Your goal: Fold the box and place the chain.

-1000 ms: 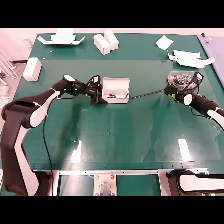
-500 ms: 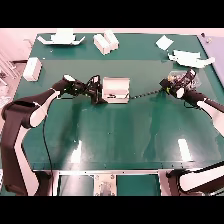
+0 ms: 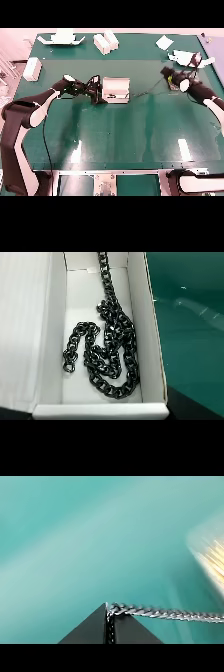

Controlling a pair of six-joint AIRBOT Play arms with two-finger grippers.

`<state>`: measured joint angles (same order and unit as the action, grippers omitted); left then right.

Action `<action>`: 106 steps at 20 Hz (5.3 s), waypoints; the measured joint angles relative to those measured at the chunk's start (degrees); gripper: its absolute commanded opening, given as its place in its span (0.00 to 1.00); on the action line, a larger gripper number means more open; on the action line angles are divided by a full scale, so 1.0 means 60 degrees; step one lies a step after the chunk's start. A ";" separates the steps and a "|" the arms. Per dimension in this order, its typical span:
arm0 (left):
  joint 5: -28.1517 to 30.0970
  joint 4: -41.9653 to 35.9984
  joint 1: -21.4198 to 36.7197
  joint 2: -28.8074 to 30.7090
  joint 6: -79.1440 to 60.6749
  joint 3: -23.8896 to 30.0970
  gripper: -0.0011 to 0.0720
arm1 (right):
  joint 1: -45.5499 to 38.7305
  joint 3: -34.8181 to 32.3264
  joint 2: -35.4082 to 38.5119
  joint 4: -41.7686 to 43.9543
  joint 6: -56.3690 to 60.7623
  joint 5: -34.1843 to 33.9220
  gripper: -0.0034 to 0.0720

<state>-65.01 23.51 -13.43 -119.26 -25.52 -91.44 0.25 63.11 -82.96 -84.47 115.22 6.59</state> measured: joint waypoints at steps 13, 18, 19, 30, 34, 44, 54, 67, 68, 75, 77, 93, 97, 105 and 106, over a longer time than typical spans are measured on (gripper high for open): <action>0.0000 0.0000 0.0000 0.0000 0.0000 0.0000 0.55 | 0.3974 0.3956 0.2849 -0.0299 -0.3111 0.1446 0.06; 0.0004 0.0000 0.0000 0.0000 0.0000 0.0000 0.55 | 0.5187 0.4255 0.2324 -0.0397 -0.3206 0.1541 0.06; 0.0004 0.0004 0.0000 0.0000 0.0000 0.0000 0.55 | 0.5380 0.4280 0.2153 -0.0404 -0.3198 0.1530 0.06; 0.0000 0.0004 0.0000 0.0000 0.0000 0.0000 0.55 | 0.6360 0.3286 0.1228 -0.0441 -0.2266 0.2590 0.06; 0.0000 0.0000 0.0000 0.0000 -0.0004 0.0000 0.55 | 0.6298 0.3085 0.1344 -0.0510 -0.2178 0.2889 0.06; 0.0000 0.0004 0.0000 0.0000 0.0000 0.0000 0.55 | 0.6131 0.1843 0.1413 -0.0601 -0.2033 0.3985 0.06; 0.0004 0.0004 0.0000 0.0000 -0.0004 0.0000 0.55 | 0.5799 0.0506 0.0892 -0.0601 -0.1384 0.3577 0.18; 0.0000 0.0004 0.0000 0.0000 -0.0004 0.0000 0.55 | 0.4269 0.0277 0.0510 -0.0754 -0.1279 0.4637 0.62; 0.0000 0.0000 0.0000 0.0000 -0.0004 0.0000 0.55 | 0.3967 0.0168 0.0510 -0.0834 -0.1279 0.4881 0.62; 0.0004 0.0000 0.0000 0.0000 -0.0004 0.0000 0.55 | 0.1195 -0.1191 0.0506 -0.1075 -0.0754 0.4470 0.62; 0.0000 0.0000 0.0000 0.0000 0.0000 0.0000 0.55 | 0.0488 -0.1541 0.0506 -0.1086 -0.0539 0.3982 0.62; 0.0000 0.0004 0.0000 0.0000 0.0000 0.0000 0.55 | -0.1537 -0.2065 -0.0984 -0.0182 0.1654 -0.0871 0.70; 0.0004 0.0004 0.0000 0.0000 -0.0004 0.0000 0.55 | -0.1151 -0.1410 -0.1679 -0.0011 0.1880 -0.1220 0.52; 0.0004 0.0004 0.0000 0.0000 0.0000 0.0000 0.55 | -0.1330 -0.0925 -0.2211 0.0095 0.1985 -0.1133 0.07; 0.0004 0.0004 0.0000 0.0000 -0.0004 0.0000 0.55 | -0.1395 -0.0914 -0.2229 0.0084 0.1982 -0.1111 0.07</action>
<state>-64.99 23.53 -13.43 -119.26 -25.54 -91.44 -8.12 57.63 -96.33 -83.96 127.11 -0.08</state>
